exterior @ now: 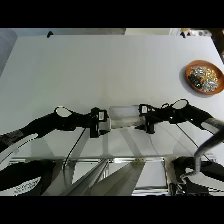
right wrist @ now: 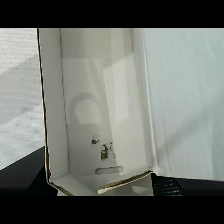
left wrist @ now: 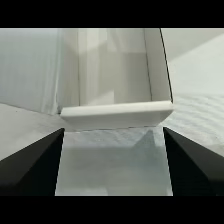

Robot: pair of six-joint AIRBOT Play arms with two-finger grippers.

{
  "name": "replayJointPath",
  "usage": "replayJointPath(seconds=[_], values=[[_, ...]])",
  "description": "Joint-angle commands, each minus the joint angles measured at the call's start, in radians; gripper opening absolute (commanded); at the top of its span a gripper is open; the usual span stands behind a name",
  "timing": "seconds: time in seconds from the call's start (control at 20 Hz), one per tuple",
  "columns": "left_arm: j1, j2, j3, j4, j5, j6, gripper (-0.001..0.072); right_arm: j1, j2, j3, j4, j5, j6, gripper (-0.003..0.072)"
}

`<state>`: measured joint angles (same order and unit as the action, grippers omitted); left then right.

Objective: Fold the box and place the chain.

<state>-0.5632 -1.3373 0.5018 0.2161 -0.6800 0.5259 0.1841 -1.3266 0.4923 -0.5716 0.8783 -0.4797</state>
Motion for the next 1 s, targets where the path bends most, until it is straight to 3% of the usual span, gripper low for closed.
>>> replayJointPath(seconds=[0.0,0.2,0.85,0.9,0.95], values=[[0.000,-0.007,0.010,-0.022,-0.005,0.032,0.0708,0.000,0.001,0.001,0.000,0.000,0.000,0.0275],[0.000,-0.008,0.010,-0.021,-0.030,0.031,0.0708,0.000,0.001,0.001,0.000,0.000,0.000,0.0275],[-0.056,-0.046,0.010,-0.119,0.050,0.027,0.0695,0.000,0.001,0.001,0.000,0.000,0.000,0.0275],[-0.056,-0.046,0.010,-0.119,0.052,0.027,0.0689,0.000,0.001,0.001,0.000,0.000,0.000,0.0275],[-0.056,-0.046,0.010,-0.119,0.056,0.028,0.0604,0.000,0.001,0.001,0.000,0.000,0.000,0.0275]])
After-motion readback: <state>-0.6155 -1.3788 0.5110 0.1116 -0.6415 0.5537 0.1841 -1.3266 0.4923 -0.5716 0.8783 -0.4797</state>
